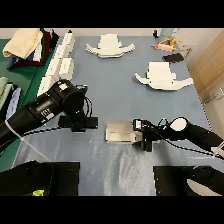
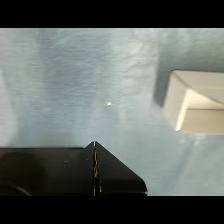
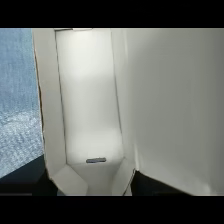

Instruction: Fold the box.

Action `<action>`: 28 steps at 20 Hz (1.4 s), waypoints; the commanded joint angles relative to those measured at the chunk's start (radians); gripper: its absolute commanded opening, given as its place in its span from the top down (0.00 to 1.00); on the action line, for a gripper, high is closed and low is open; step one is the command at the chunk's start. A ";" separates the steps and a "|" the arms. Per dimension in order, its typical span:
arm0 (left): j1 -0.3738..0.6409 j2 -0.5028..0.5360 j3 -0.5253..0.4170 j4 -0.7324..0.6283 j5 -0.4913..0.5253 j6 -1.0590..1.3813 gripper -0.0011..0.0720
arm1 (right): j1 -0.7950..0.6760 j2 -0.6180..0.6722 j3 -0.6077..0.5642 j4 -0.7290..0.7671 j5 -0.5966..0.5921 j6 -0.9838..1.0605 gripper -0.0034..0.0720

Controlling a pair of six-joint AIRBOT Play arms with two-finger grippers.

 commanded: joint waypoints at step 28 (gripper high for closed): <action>0.261 0.164 -0.389 -0.640 0.557 1.173 0.46 | 0.000 0.000 0.001 0.000 0.000 0.000 0.29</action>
